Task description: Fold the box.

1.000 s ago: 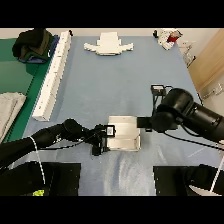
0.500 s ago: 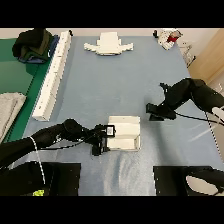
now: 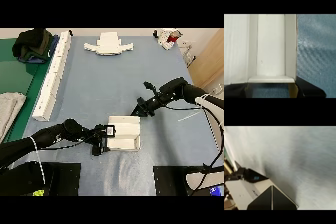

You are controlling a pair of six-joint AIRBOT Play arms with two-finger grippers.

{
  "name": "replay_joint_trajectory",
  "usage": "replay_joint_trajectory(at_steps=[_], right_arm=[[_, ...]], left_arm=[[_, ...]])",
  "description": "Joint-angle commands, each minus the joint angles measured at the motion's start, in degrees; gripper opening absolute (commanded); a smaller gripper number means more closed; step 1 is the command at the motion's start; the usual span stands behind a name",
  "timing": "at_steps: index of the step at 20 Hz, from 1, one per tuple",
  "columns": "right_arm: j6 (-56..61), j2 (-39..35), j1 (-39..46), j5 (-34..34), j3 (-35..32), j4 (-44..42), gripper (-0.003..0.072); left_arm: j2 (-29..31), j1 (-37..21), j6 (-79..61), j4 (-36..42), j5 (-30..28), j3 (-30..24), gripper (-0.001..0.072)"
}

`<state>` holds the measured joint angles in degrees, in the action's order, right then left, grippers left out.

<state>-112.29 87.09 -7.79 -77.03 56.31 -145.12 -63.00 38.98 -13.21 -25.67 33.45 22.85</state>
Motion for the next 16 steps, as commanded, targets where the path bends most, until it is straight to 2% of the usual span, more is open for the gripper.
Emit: replay_joint_trajectory(at_steps=[1,4,8,11,16], right_arm=[[-10.7,1.2,-3.1,-5.9,0.5,-2.6,0.0005],[-14.4,0.4,-6.5,-9.9,0.5,-2.2,0.0004],[-18.1,-6.1,-11.0,-7.0,-2.2,-0.1,0.0004],[-19.4,-14.1,-14.8,2.3,-7.4,5.4,0.0004],[-23.2,-28.7,-24.5,22.2,-19.1,10.7,0.0005]], left_arm=[[0.0,0.0,0.0,0.0,0.0,0.0,0.0446],[0.0,0.0,0.0,0.0,0.0,0.0,0.0446],[0.0,0.0,0.0,0.0,0.0,0.0,0.0446],[0.0,0.0,0.0,0.0,0.0,0.0,0.0446],[0.0,0.0,0.0,0.0,0.0,0.0,0.0446]])
